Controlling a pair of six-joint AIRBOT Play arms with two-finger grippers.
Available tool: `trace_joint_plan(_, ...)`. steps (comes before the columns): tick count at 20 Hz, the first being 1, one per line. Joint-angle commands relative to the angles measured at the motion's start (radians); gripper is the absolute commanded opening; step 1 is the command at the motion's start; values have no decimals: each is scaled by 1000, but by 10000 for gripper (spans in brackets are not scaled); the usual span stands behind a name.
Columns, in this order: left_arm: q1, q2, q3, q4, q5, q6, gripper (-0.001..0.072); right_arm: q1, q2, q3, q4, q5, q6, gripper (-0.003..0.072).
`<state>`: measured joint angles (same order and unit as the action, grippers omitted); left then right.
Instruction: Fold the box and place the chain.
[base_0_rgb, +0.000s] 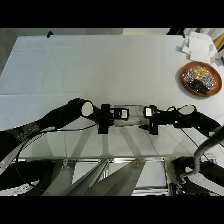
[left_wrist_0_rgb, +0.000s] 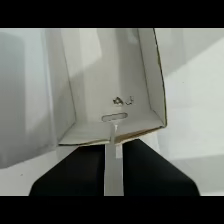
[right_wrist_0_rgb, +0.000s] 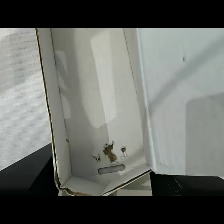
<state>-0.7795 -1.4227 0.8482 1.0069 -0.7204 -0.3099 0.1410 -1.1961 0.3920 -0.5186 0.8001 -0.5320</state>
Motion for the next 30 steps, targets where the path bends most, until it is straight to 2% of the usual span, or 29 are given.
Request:
trace_joint_plan(1, -2, -2, 0, -5, 59, -4, 108, 0, 0, 1, 0, 0, 0, 401)
trace_joint_plan(12, -58, -6, 0, -75, 92, -4, 114, 0, 0, 1, 0, 0, 0, 401)
trace_joint_plan(14, -58, -15, 0, -79, 92, -4, 244, 0, 0, 1, 0, 0, 0, 401)
trace_joint_plan(15, -58, -21, 0, -79, 92, -4, 280, 0, 0, 1, 0, 0, 0, 401)
trace_joint_plan(23, -58, -34, 0, -78, 83, -10, 276, 0, 0, 1, 0, 0, 0, 401)
trace_joint_plan(24, -57, -32, 0, -75, 68, -25, 267, 0, 0, 1, 0, 0, 0, 401)
trace_joint_plan(25, -56, -26, 0, -70, 54, -72, 186, 0, 0, 1, 0, 0, 0, 401)
trace_joint_plan(26, -52, -14, 0, -55, 28, -130, 1, 0, 0, 1, 0, 0, 0, 401)
trace_joint_plan(30, -16, 66, 0, 73, -72, -359, 2, 0, 0, 1, 0, 0, 0, 401)
